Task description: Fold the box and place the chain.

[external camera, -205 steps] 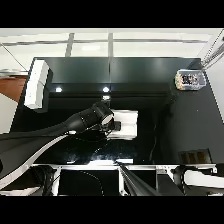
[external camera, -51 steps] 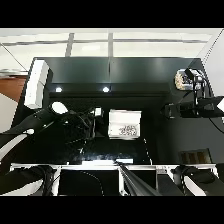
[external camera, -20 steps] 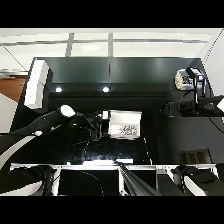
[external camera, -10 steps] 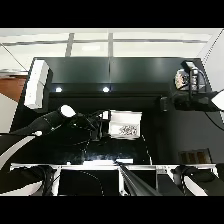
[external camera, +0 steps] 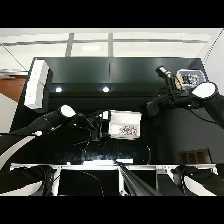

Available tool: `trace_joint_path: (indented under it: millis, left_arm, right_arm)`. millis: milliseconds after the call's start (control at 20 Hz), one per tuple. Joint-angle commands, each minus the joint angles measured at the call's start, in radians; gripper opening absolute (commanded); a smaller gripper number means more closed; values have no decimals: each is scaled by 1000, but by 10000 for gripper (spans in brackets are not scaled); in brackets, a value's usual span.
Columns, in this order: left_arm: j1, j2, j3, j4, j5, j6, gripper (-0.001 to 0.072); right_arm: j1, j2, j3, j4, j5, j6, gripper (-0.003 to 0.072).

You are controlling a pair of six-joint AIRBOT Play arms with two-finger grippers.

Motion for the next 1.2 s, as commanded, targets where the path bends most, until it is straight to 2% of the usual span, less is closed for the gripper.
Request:
trace_joint_path:
  millis: [0,150,450,750,800,1050,1150]
  left_arm:
    - [0,-1,1,0,0,1,350]
    - [0,-1,1,0,0,1,350]
    - [0,-1,1,0,0,1,351]
    - [0,-1,1,0,0,1,351]
    - [0,-1,1,0,0,1,350]
    - [0,-1,1,1,0,1,350]
    - [0,-1,1,1,0,1,350]
  right_arm:
    - [1,-23,1,-10,119,-191,720]
    - [1,-23,0,-44,138,-283,720]
    - [69,-23,-5,-56,151,-330,720]
    - [149,-21,-5,-86,150,-317,720]
    - [156,-17,-5,-89,150,-312,680]
    - [172,44,-16,-174,149,-236,666]
    - [180,87,-60,-171,88,-236,666]
